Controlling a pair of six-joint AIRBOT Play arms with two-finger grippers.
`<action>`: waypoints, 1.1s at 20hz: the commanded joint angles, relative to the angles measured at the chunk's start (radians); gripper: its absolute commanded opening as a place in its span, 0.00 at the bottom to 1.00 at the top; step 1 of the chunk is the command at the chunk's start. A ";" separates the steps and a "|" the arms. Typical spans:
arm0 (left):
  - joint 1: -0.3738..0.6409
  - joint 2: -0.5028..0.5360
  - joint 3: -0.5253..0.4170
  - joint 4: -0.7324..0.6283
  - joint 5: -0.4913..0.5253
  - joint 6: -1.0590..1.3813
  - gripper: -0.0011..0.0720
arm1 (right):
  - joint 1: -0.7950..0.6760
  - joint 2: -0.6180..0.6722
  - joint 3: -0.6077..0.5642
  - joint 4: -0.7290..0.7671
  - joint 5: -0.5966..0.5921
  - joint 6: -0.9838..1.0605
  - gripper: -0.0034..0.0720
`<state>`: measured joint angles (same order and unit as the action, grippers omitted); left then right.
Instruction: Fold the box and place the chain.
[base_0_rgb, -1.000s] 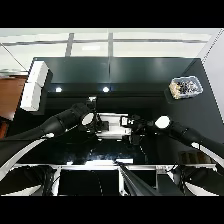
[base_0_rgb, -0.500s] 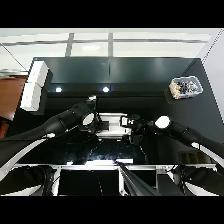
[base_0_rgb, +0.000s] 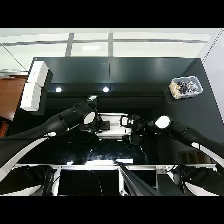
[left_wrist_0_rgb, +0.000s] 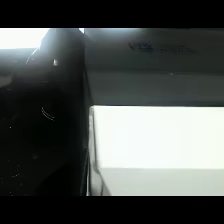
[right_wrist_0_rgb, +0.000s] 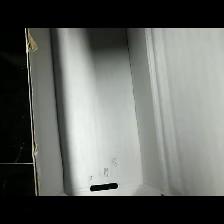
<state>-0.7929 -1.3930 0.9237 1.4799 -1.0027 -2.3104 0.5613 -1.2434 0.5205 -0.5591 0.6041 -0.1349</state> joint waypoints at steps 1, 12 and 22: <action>0.000 0.001 0.011 0.005 -0.004 0.002 0.30 | 0.001 0.000 0.001 0.000 0.000 -0.003 0.74; 0.000 -0.013 0.013 0.004 -0.002 0.006 0.06 | 0.001 0.000 0.001 0.000 0.000 -0.003 0.74; 0.002 -0.003 0.014 0.077 -0.079 0.011 0.06 | 0.000 0.067 0.019 -0.110 0.043 0.023 0.97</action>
<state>-0.7925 -1.4002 0.9375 1.5223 -1.0496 -2.3054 0.5613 -1.2064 0.5278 -0.5968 0.6209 -0.1299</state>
